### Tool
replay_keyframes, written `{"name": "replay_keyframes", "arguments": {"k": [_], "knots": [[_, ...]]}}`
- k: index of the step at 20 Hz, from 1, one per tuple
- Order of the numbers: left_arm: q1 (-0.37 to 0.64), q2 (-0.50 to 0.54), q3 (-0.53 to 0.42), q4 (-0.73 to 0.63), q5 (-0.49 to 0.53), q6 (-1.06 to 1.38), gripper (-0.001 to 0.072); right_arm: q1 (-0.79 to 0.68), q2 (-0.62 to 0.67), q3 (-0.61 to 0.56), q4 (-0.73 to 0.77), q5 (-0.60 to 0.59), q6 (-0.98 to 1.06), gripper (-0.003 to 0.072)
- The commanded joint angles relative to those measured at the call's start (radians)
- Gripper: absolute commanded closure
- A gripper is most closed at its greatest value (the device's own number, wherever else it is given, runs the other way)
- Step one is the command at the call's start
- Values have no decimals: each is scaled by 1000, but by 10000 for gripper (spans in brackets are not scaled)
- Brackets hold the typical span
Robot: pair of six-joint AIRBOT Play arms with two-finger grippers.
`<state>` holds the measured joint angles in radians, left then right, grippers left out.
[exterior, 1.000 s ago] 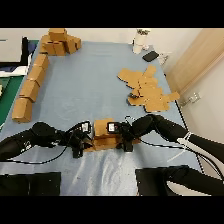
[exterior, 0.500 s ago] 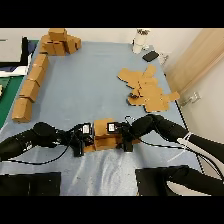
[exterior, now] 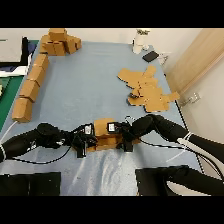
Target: Fold the box.
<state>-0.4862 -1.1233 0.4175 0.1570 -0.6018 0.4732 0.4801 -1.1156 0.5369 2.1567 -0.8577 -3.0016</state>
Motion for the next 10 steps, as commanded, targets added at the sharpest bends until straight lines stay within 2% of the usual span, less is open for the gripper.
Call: {"name": "replay_keyframes", "arguments": {"k": [1,2,3,10], "knots": [[-1,-3,1,-8,-2,9,572,0,-1,0,1,0,0,190],[-1,-3,1,-9,-6,9,365,0,-1,0,1,0,0,190],[-1,-3,1,-9,-14,9,193,0,-1,0,1,0,0,190],[0,-3,1,-8,-18,9,189,0,-1,0,1,0,0,190]]}}
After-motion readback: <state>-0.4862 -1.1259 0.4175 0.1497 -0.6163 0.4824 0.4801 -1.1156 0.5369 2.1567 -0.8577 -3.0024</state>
